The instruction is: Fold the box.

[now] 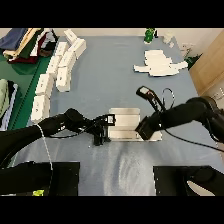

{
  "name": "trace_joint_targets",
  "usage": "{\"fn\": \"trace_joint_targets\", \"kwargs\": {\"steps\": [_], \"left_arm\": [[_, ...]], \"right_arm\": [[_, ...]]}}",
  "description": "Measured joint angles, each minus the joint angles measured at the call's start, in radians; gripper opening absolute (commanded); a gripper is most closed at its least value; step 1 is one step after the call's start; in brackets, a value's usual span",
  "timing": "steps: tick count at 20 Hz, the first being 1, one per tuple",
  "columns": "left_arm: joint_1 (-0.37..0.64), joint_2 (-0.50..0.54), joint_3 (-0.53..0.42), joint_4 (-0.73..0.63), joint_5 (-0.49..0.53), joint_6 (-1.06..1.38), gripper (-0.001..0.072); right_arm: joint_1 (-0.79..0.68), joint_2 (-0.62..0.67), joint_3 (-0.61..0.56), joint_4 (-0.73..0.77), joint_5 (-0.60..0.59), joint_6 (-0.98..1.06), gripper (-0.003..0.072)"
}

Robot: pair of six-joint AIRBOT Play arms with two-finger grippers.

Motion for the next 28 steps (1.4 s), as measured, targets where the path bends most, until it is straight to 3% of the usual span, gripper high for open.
{"fn": "trace_joint_targets", "kwargs": {"steps": [1,2,6,9,16,22,27,28], "left_arm": [[0.0,0.0,0.0,0.0,0.0,0.0,0.0471],[0.0,0.0,0.0,0.0,0.0,0.0,0.0471],[0.0,0.0,0.0,0.0,0.0,0.0,0.0472],[0.0,0.0,0.0,0.0,0.0,0.0,0.0471],[0.0,0.0,0.0,0.0,0.0,0.0,0.0472],[0.0,0.0,0.0,0.0,0.0,0.0,0.0471],[0.0,0.0,0.0,0.002,0.0,0.0,0.0472],[0.0,0.0,0.0,0.002,0.0,0.0,0.0472]], "right_arm": [[0.006,0.037,-0.029,-0.011,-0.023,-0.019,0.0391],[0.01,0.073,-0.06,-0.041,-0.041,-0.035,0.0412],[0.017,0.133,-0.145,-0.19,-0.048,-0.133,0.0413],[0.018,0.112,-0.186,-0.269,0.046,-0.268,0.0467],[0.019,-0.013,-0.224,-0.219,0.289,-0.579,0.0466],[0.019,-0.066,-0.227,-0.156,0.361,-0.686,0.0331],[0.018,-0.077,-0.228,-0.085,0.388,-0.744,0.0327],[0.018,-0.081,-0.228,-0.072,0.391,-0.753,0.0232]]}}
